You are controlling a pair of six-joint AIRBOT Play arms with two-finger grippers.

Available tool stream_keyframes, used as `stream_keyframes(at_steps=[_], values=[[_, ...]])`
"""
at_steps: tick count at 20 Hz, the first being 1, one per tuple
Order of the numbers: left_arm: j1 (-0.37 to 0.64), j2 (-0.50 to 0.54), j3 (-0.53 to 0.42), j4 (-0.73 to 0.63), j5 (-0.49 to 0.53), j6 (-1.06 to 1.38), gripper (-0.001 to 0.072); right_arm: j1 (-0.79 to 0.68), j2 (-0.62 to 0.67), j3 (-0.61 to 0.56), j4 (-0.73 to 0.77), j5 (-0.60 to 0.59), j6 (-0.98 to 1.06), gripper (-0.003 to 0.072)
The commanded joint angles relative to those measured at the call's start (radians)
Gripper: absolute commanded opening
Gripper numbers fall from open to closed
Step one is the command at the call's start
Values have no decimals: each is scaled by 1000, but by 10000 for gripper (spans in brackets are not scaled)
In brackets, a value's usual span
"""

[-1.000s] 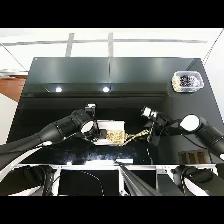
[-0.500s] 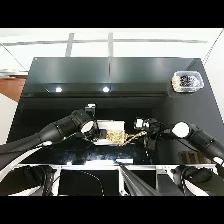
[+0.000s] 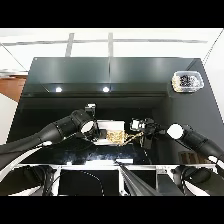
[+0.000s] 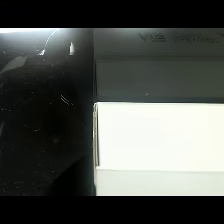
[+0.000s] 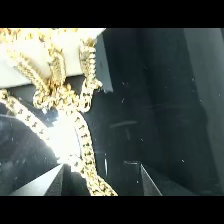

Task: Fold the box and place the chain.

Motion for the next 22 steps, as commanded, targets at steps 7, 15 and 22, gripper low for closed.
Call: stream_keyframes(at_steps=[7,15,22], values=[[0,0,0,0,-3,0,32,4,-2,7,-18,29,86,34],[0,0,0,0,-5,0,32,2,138,196,-95,257,360,34],[0,0,0,0,-5,0,32,2,219,554,-94,508,500,35]])
